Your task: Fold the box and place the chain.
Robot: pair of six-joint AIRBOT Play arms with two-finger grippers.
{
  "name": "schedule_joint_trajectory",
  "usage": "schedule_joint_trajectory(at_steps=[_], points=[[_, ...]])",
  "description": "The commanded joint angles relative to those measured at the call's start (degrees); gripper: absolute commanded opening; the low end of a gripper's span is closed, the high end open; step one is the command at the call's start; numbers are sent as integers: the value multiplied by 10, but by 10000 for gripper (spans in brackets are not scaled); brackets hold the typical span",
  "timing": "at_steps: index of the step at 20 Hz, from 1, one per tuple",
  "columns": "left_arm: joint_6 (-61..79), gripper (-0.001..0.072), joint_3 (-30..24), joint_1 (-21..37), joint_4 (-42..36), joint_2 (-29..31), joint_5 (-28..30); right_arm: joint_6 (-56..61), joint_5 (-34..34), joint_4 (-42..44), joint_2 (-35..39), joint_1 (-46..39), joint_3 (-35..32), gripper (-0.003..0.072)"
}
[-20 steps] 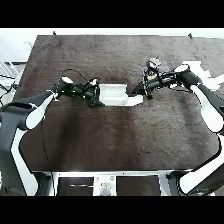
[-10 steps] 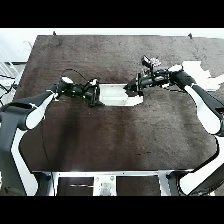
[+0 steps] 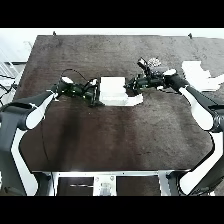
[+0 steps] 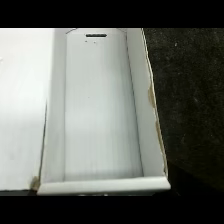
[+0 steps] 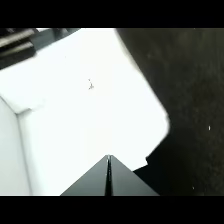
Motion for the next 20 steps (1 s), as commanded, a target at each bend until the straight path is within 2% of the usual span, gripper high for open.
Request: schedule_joint_trajectory(at_steps=[1,6,9,11,15,16,18,20], points=[[1,490,0,0,0,0,0,5,-9,0,-14,1,0,15],[1,490,0,0,0,0,0,4,-9,0,-15,3,1,16],[1,491,0,0,0,0,0,-2,18,0,-3,0,11,16],[1,491,0,0,0,0,0,-4,32,-17,26,-5,10,15],[1,490,0,0,0,0,0,-4,47,-122,118,-11,-16,16],[1,491,0,0,0,0,0,-4,47,-160,136,-10,-25,118],[1,490,0,0,0,0,0,-4,47,-221,145,-10,-35,609],[1,490,0,0,0,0,0,-7,45,-252,142,-10,-47,621]])
